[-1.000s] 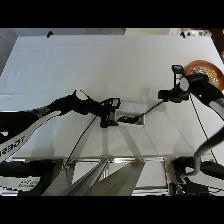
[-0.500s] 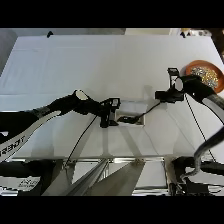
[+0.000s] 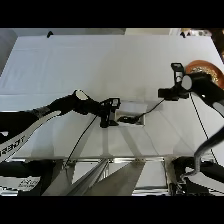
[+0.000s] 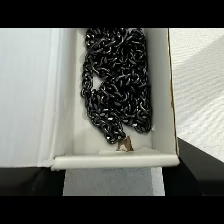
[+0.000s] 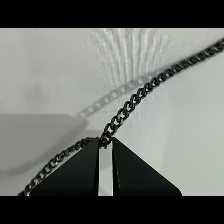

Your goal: Fold the box and place the chain.

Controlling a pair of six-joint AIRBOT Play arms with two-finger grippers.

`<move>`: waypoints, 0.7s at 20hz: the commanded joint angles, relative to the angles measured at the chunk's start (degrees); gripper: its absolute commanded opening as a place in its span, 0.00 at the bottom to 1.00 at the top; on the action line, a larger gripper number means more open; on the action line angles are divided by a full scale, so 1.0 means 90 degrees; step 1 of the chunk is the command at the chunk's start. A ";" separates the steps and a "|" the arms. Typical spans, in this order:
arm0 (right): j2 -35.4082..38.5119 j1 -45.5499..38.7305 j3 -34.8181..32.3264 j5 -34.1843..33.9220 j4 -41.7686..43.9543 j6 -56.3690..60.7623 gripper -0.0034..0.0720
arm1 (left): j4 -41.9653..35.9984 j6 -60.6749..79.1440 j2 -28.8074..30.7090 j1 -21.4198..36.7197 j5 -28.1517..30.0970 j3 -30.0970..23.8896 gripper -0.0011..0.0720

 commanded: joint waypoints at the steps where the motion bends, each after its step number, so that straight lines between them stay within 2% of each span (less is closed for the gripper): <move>1: 0.1316 0.0104 0.0007 0.0678 0.0010 -0.0340 0.07 | 0.0005 0.0002 0.0005 0.0002 0.0000 0.0002 0.30; 5: 0.2742 0.0857 0.0007 0.1557 0.0262 -0.0415 0.07 | 0.0002 0.0002 0.0005 0.0002 0.0000 0.0005 0.30; 8: 0.3206 0.1639 0.0007 0.1821 0.1154 -0.0410 0.07 | 0.0002 0.0002 0.0005 0.0002 0.0000 0.0005 0.30; 11: 0.3211 0.2387 0.0007 0.1498 0.1945 -0.0408 0.07 | 0.0002 0.0002 0.0005 0.0002 0.0000 0.0005 0.30; 14: 0.3211 0.2924 0.0007 0.0845 0.2237 -0.0352 0.07 | 0.0002 0.0002 0.0005 0.0002 0.0000 0.0005 0.30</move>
